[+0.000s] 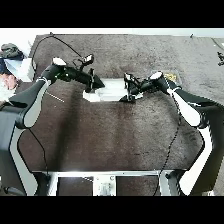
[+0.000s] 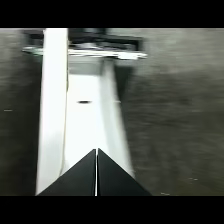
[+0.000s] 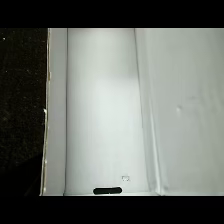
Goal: Fold the box and place the chain.
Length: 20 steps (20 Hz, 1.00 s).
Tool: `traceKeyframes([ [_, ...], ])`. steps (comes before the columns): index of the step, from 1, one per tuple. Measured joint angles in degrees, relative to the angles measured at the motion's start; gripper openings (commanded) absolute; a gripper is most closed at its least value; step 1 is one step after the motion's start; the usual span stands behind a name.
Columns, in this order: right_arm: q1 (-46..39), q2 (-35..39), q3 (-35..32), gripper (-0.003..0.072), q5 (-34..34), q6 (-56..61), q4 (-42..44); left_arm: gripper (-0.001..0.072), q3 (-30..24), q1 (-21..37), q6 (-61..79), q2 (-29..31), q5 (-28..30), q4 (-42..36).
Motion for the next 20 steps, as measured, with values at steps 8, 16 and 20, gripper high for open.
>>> traceKeyframes([
  [8,0.00,0.00,0.00,0.0525,0.00,0.09,0.13,0.0011,-0.90,-1.29,-0.35,-0.76,12.50,-0.20],
  [16,-0.02,0.00,0.00,0.0525,-0.02,0.02,0.11,0.0011,-2.36,-1.40,-0.37,-3.41,16.98,-0.20],
  [20,-0.02,0.00,0.00,0.0525,-0.02,0.02,0.07,0.0011,-2.40,-1.38,-0.37,-3.67,17.16,-0.17],
])
